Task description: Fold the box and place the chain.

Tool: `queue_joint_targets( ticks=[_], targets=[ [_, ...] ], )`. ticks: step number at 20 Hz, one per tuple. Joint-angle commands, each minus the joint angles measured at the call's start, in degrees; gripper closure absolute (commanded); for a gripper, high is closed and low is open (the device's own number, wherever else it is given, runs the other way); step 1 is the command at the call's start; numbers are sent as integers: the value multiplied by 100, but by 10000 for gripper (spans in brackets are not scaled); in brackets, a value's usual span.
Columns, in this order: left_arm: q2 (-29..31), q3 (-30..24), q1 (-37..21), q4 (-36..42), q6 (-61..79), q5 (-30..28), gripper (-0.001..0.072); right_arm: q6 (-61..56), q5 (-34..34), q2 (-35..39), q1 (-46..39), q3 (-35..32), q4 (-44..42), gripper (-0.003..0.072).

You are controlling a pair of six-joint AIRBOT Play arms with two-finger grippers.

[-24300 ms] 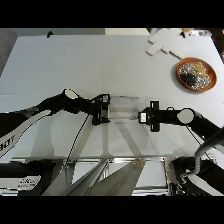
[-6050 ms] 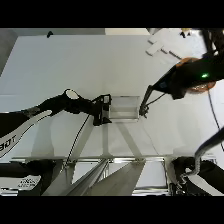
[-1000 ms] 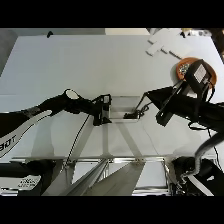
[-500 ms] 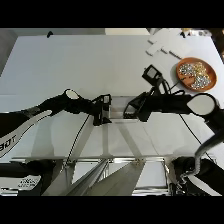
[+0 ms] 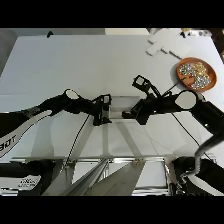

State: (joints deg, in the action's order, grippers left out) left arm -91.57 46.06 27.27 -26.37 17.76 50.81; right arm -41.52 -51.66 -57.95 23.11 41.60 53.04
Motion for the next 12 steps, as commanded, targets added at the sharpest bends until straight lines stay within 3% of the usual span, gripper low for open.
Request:
queue_joint_targets(
  ticks=[1,5,12],
  targets=[
    [0,2,-4,-2,0,0,319,-87,-361,358,-393,0,343,577],
    [-2,2,-4,0,0,0,319,-177,-452,542,-1095,-83,1014,578],
    [-2,2,-4,0,0,0,319,426,28,131,-1012,-713,1246,576]
  ],
)
